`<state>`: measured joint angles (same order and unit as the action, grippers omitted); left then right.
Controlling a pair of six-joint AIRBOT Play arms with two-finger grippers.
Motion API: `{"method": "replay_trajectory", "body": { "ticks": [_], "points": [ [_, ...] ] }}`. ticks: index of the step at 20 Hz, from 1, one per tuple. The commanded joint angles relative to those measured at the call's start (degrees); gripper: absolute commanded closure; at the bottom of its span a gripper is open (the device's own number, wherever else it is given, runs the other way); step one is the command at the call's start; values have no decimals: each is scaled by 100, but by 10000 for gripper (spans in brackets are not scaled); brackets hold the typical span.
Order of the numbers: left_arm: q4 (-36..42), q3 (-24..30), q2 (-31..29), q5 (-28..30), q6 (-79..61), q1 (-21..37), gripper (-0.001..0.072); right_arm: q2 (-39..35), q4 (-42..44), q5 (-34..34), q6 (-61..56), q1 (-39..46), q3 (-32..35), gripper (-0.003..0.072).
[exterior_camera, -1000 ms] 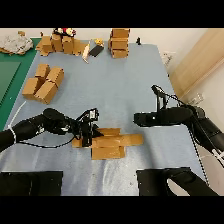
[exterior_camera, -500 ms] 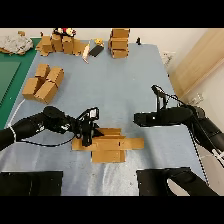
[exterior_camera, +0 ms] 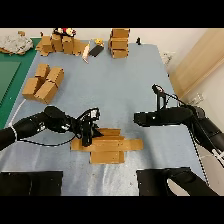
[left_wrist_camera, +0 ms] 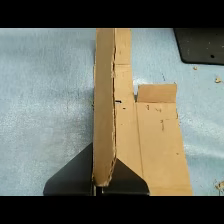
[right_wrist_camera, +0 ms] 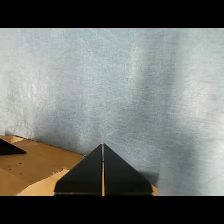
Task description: Fold the box.
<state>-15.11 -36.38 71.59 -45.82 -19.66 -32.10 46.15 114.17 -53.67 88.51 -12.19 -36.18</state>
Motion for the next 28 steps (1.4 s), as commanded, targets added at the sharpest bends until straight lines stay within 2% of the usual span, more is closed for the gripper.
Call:
{"method": "replay_trajectory", "body": {
  "ticks": [1,10,12,15,17,19,21,25,28],
  "points": [
    [-28,-2,133,15,24,-2,699,2,4,4,2,-7,-4,681],
    [-11,-9,116,17,20,4,698,-63,-42,-188,109,-63,-4,682],
    [-11,-9,116,20,17,2,698,-304,-345,-466,35,-313,-4,683],
    [-11,-9,116,20,17,2,698,-822,-1174,-1032,-675,-911,-4,683],
    [-11,-9,116,20,17,0,698,-1001,-1617,-1408,-1082,-1436,-4,683],
    [-11,-9,116,17,17,0,698,-1012,-1733,-1443,-1040,-2149,2,683],
    [-11,-9,116,20,17,0,698,-977,-2124,-1209,-1014,-3108,66,683],
    [-13,-9,116,17,17,-2,698,-938,-3821,-898,-1416,-5300,498,684],
    [-11,-9,116,20,17,-2,698,-929,-4382,-203,-1679,-6754,1043,683]
  ]
}}
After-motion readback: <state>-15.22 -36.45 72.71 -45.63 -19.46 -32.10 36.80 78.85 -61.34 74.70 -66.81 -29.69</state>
